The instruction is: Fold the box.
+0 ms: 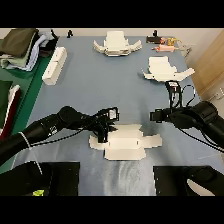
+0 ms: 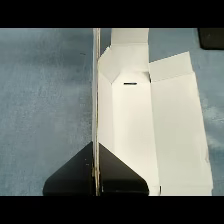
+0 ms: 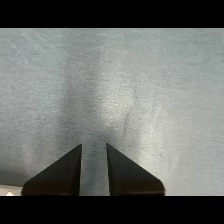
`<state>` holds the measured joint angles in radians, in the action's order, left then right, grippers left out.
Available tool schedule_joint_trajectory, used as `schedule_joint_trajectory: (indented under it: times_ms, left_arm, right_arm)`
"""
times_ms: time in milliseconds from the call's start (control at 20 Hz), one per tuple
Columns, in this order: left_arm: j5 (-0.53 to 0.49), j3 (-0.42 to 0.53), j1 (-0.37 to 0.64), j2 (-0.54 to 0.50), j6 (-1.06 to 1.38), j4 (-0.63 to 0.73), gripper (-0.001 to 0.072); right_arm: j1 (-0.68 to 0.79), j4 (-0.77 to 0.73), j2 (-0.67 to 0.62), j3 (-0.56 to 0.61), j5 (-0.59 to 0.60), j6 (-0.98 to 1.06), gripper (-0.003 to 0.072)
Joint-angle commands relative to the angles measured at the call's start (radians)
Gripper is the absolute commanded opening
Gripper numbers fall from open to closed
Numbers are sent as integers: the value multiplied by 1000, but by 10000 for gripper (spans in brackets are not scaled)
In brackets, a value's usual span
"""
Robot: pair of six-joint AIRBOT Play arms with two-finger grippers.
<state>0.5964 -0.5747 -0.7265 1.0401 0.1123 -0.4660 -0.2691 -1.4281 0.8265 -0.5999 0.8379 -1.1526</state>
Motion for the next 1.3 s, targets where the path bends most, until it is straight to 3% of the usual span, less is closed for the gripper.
schedule_joint_trajectory:
  times_ms: [0,500,700,950,1250]
  left_arm:
    - [14,18,-10,8,-8,-13,11]
    - [139,29,-10,7,-124,-58,11]
    - [130,28,-9,5,-139,-62,12]
    - [41,2,-7,5,-169,-62,12]
    - [39,-41,-2,5,-218,-103,12]
  right_arm:
    - [-1,-13,-1,-1,-1,1,249]
    - [-1,-23,-1,-1,2,1,229]
    - [-1,-56,-1,-1,26,0,220]
    - [-1,-72,-1,-1,137,0,220]
    - [-1,-72,-1,-1,166,-11,220]
